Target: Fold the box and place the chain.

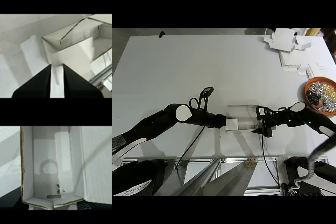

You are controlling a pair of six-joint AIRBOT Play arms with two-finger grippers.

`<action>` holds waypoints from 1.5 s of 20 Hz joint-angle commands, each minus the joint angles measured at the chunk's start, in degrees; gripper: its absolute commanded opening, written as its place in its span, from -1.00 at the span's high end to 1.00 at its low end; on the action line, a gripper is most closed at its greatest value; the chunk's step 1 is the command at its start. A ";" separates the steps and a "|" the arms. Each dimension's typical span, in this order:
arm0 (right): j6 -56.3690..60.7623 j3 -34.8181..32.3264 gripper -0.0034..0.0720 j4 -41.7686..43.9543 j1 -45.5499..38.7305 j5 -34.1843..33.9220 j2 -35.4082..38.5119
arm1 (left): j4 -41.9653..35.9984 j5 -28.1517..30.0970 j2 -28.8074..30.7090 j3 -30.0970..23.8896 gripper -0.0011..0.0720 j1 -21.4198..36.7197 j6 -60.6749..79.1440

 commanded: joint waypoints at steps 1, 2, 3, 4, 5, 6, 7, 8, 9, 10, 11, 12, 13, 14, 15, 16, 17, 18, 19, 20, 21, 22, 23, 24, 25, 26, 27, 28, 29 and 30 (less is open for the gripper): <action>0.04 0.02 -0.24 0.02 0.00 0.02 0.02 | -0.07 1.62 0.04 0.07 0.38 -0.83 0.02; 0.02 0.02 -0.24 0.00 0.00 0.02 0.02 | -0.15 2.03 -0.17 0.11 0.18 -1.11 0.00; 0.02 0.02 -0.24 0.02 0.00 0.00 0.02 | -0.11 2.25 -0.50 0.22 0.15 -1.22 0.02; 0.04 0.02 -0.24 0.02 0.00 0.00 0.02 | -0.04 2.21 -0.87 0.42 0.15 -1.44 0.00; 0.04 0.02 -0.24 0.00 0.00 0.02 0.02 | -0.07 2.08 -1.25 0.76 0.15 -1.75 -0.02; 0.02 0.02 -0.24 0.02 0.00 0.00 0.02 | 0.02 1.99 -1.55 1.36 0.15 -2.25 0.00; 0.04 0.02 -0.24 0.02 0.00 0.00 0.02 | 0.22 1.62 -2.01 2.25 0.15 -2.78 -0.02; 0.02 0.02 -0.24 0.00 0.00 0.02 0.02 | 0.66 1.33 -2.56 3.26 0.15 -3.34 -0.04; 0.04 0.02 -0.24 0.02 0.00 0.00 0.02 | 2.19 1.31 -3.28 4.42 0.15 -3.93 -0.59; 0.02 0.02 -0.24 0.02 0.00 0.02 0.02 | 4.00 0.98 -4.17 5.55 0.15 -4.48 -2.56; 0.04 0.02 -0.24 0.02 0.00 0.02 0.02 | 5.88 -0.17 -5.05 6.69 0.15 -4.94 -4.57; 0.02 0.02 -0.24 0.02 0.00 0.02 0.02 | 7.91 -2.03 -5.90 7.85 0.15 -5.42 -6.36; 0.02 0.02 -0.24 0.02 0.00 0.02 0.02 | 10.51 -4.22 -6.67 9.03 0.15 -5.81 -8.74; 0.02 0.02 -0.24 0.00 0.00 0.02 0.02 | 13.33 -5.66 -7.06 9.94 0.15 -6.08 -11.98; 0.02 0.02 -0.24 0.02 0.00 0.02 0.02 | 15.56 -6.36 -7.08 10.58 0.15 -6.23 -14.78; 0.02 0.02 -0.24 0.00 0.00 0.02 0.02 | 17.25 -7.43 -7.08 11.32 0.15 -6.43 -16.65; 0.02 0.02 -0.24 0.00 0.00 0.02 0.02 | 18.32 -8.41 -7.08 11.87 0.15 -6.49 -17.97; 0.04 0.02 -0.24 0.00 0.00 0.02 0.02 | 19.39 -9.38 -7.08 12.33 0.15 -6.54 -19.61; 0.02 0.02 -0.24 0.02 0.00 0.02 0.02 | 19.71 -9.99 -7.10 12.55 0.15 -6.54 -20.94; 0.02 0.02 -0.24 0.00 0.00 0.02 0.02 | 19.76 -10.10 -7.08 12.66 0.15 -6.54 -21.51; 0.02 0.02 -0.24 0.00 0.00 0.00 0.02 | 19.85 -10.03 -7.10 12.70 0.15 -6.54 -22.36; 0.04 0.02 -0.24 0.00 0.00 0.02 0.02 | 20.33 -10.03 -7.10 12.72 0.15 -6.54 -23.37; 0.02 0.02 -0.24 0.00 0.00 0.02 0.02 | 21.11 -10.03 -7.10 12.74 0.15 -6.54 -25.11; 0.02 0.02 -0.24 0.00 0.00 0.02 0.02 | 21.75 -10.05 -7.21 12.90 0.15 -6.56 -26.49; 0.02 0.02 -0.24 0.00 0.00 0.02 0.02 | 21.90 -10.29 -7.58 13.29 0.15 -6.69 -26.84; 0.04 0.02 -0.24 0.00 0.00 0.00 0.02 | 21.90 -10.40 -8.17 13.84 0.15 -7.04 -27.12; 0.02 0.02 -0.24 0.00 0.00 0.04 0.02 | 21.97 -10.67 -8.85 14.43 0.15 -7.32 -27.45; 0.04 0.02 -0.24 0.02 0.00 0.02 0.02 | 22.67 -11.30 -9.70 15.30 0.16 -7.65 -27.61; 0.04 0.02 -0.24 0.00 0.00 0.02 0.02 | 23.78 -12.35 -10.51 16.20 0.16 -7.96 -29.16; 0.02 0.02 -0.24 0.00 0.00 0.02 0.02 | 25.09 -13.64 -11.34 17.31 0.16 -7.98 -31.15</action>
